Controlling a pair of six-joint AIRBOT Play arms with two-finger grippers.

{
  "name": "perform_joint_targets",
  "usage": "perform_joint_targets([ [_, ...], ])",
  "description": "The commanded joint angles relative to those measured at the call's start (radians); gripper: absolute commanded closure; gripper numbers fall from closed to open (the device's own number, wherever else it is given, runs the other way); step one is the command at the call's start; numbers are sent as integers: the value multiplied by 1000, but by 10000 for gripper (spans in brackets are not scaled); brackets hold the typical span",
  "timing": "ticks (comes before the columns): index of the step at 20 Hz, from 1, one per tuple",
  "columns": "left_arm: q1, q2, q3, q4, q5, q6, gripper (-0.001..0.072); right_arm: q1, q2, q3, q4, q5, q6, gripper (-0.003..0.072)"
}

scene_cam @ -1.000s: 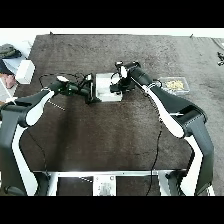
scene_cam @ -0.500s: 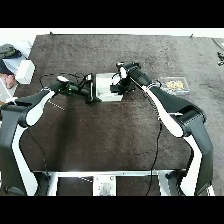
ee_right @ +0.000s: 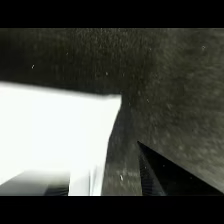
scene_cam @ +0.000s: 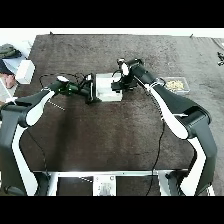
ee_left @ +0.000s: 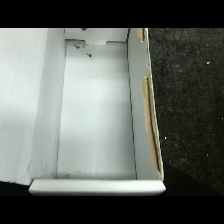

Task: Fold the box and place the chain.

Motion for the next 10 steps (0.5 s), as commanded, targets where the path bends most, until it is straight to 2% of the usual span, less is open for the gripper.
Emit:
perform_joint_targets([
  [1,0,0,0,0,0,-1,303,-2,70,1,-1,23,-104,235],
  [4,0,0,0,0,0,-1,303,-19,183,-5,-8,10,-240,236],
  [6,0,0,0,0,0,-1,303,-46,285,-63,-15,-80,-255,236],
  [7,0,0,0,0,0,-1,303,-66,338,-114,-14,-137,-254,237],
  [10,0,0,0,0,0,-1,303,-144,518,-366,-15,-340,-250,248],
])
